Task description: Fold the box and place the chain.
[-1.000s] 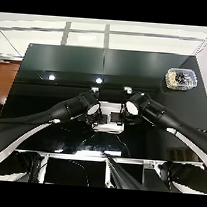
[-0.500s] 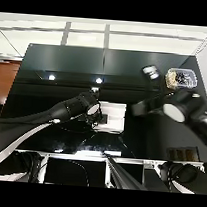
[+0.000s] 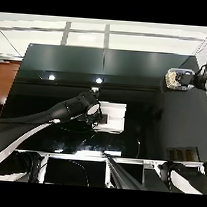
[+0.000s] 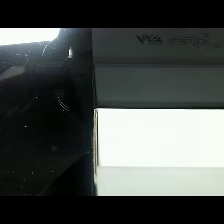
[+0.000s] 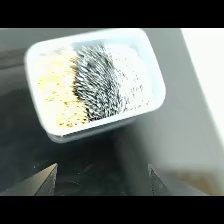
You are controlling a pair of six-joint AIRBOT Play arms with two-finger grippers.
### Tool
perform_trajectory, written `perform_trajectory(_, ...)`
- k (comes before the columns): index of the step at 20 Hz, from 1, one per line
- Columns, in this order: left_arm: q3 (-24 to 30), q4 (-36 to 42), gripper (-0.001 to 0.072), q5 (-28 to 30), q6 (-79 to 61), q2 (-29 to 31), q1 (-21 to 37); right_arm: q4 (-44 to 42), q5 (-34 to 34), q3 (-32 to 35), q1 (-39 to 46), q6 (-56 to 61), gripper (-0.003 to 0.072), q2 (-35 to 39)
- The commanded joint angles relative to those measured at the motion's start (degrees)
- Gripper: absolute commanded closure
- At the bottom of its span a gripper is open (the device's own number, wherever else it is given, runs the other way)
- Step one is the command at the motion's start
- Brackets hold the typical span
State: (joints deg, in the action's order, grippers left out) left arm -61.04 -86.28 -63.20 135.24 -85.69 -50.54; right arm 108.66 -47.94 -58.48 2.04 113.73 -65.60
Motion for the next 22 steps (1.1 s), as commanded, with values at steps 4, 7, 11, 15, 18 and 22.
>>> perform_trajectory(4, -0.04, 0.0, 0.068, -0.09, 0.0, 0.0, 0.04, -29.49, -15.19, -25.05, 11.91, -0.26, 0.0018, -25.33)
perform_trajectory(7, -0.04, 0.0, 0.068, -0.11, 0.0, 0.0, 0.04, -31.98, -18.84, -34.8, 12.02, 8.83, 0.002, -32.7)
perform_trajectory(11, -0.04, 0.0, 0.068, -0.11, 0.0, 0.0, 0.04, -34.38, -18.01, -38.64, 12.02, 14.51, 0.0122, -37.57)
perform_trajectory(15, -0.04, -0.02, 0.068, -0.09, 0.0, 0.0, 0.04, -35.8, -17.35, -38.64, 12.0, 15.15, 0.0123, -39.95)
perform_trajectory(18, -0.04, -0.02, 0.068, -0.09, 0.0, 0.0, 0.04, -36.06, -16.15, -38.62, 11.98, 16.46, 0.0123, -40.72)
perform_trajectory(22, -0.04, 0.0, 0.068, -0.04, 0.0, 0.0, 0.04, -36.7, -14.43, -38.64, 11.63, 16.59, 0.0123, -41.9)
